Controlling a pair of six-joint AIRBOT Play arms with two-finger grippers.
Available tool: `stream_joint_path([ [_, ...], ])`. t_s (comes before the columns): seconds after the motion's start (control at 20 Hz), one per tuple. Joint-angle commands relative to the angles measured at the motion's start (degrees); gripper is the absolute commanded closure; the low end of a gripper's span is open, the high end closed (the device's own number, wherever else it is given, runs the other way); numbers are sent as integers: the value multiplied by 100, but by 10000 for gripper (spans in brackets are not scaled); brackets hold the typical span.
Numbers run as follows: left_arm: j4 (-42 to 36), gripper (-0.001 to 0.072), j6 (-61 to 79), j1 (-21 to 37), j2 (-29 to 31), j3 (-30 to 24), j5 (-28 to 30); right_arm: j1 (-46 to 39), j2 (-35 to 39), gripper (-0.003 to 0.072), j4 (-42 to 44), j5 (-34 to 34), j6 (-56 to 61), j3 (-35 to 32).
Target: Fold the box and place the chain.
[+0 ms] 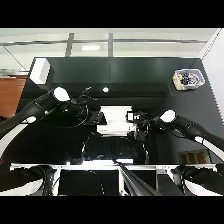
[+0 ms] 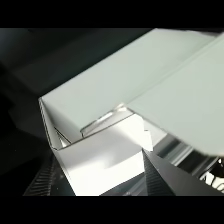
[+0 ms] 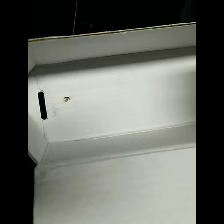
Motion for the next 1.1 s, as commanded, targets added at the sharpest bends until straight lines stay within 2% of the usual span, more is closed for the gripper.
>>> stream_joint_path([
  [0.0, 140, 117, -363, -127, 0, 55, 120, 2, -2, 204, 0, 0, 0, 2],
  [0.05, 140, 118, -365, -175, 0, 55, 162, 2, -2, 204, 0, 2, 0, 2],
  [0.15, 138, 176, -369, -243, 0, 55, 245, 2, -2, 204, 0, 2, 0, 2],
  [0.4, 168, 177, -634, -365, 0, 55, 407, 2, -2, 204, 0, 2, 0, 2],
  [0.85, 1390, 177, -2026, -927, 0, 55, 813, 2, -2, 204, 0, 2, 0, 2],
  [1.05, 1867, 177, -2487, -1032, 0, 57, 809, 2, -2, 204, 0, 2, 0, 2],
])
